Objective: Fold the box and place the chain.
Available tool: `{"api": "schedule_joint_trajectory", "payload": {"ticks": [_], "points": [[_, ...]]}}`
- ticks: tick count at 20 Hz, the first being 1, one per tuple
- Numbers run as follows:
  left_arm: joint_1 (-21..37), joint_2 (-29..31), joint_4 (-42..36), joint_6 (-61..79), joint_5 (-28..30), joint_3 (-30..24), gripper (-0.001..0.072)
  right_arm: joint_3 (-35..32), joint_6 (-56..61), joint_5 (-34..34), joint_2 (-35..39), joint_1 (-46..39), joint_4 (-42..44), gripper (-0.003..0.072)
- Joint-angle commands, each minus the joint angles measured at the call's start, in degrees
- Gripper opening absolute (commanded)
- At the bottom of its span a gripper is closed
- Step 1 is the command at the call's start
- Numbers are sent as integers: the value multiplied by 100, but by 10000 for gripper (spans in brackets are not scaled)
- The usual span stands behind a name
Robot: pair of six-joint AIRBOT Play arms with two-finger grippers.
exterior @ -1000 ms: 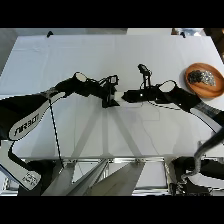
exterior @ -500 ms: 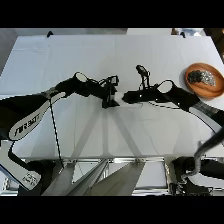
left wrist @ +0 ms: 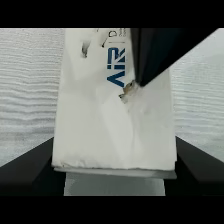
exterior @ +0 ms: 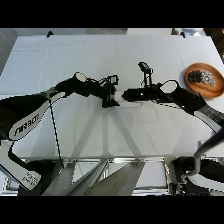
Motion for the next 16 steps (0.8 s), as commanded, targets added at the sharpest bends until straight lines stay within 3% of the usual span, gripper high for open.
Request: {"api": "schedule_joint_trajectory", "payload": {"ticks": [1,6,11,16], "points": [[-2,2,15,17,-17,2,157,0,-20,-264,-94,214,177,4],[-2,2,15,17,-15,2,157,0,63,-260,-450,374,138,4],[-2,2,15,17,-17,2,157,0,988,-221,-481,374,-1036,4],[-2,2,15,17,-15,2,157,0,1012,-170,-483,374,-1126,4]]}}
